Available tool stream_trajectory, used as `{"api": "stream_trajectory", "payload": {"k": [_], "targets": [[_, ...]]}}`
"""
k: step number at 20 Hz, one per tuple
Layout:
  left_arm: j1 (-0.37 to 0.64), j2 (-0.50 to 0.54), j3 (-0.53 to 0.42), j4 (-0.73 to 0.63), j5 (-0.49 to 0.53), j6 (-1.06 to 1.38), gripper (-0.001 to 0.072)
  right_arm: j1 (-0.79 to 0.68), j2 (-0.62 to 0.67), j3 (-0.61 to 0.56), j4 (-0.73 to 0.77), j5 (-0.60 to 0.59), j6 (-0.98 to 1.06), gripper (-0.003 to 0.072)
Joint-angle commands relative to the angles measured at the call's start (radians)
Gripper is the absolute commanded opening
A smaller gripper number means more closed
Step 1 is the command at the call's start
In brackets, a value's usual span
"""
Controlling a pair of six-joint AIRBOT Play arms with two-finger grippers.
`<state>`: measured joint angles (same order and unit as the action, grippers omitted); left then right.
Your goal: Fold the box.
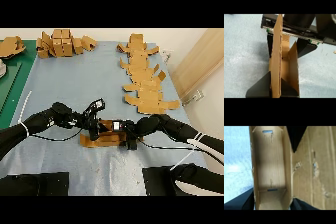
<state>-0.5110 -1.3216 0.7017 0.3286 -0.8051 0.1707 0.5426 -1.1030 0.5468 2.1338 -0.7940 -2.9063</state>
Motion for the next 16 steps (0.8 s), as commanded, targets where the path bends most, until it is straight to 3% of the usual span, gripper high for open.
{"api": "stream_trajectory", "payload": {"k": [1, 11, 13, 16], "targets": [[0.001, 0.0, 0.0, 0.001, 0.005, 0.001, 0.0012, 0.002, -0.001, -0.016, 0.003, 0.008, 0.001, 0.0564], [0.0, 0.0, 0.0, 0.001, 0.002, 0.0, 0.0012, 0.002, -0.001, -0.016, 0.063, 0.058, 0.0, 0.0563], [-0.001, 0.0, 0.0, 0.001, 0.001, -0.001, 0.0012, 0.002, -0.001, -0.016, 0.063, 0.059, 0.0, 0.0522], [-0.001, 0.0, 0.0, 0.001, 0.001, -0.004, 0.0012, 0.002, -0.001, -0.016, 0.063, 0.059, 0.0, 0.0522]]}}
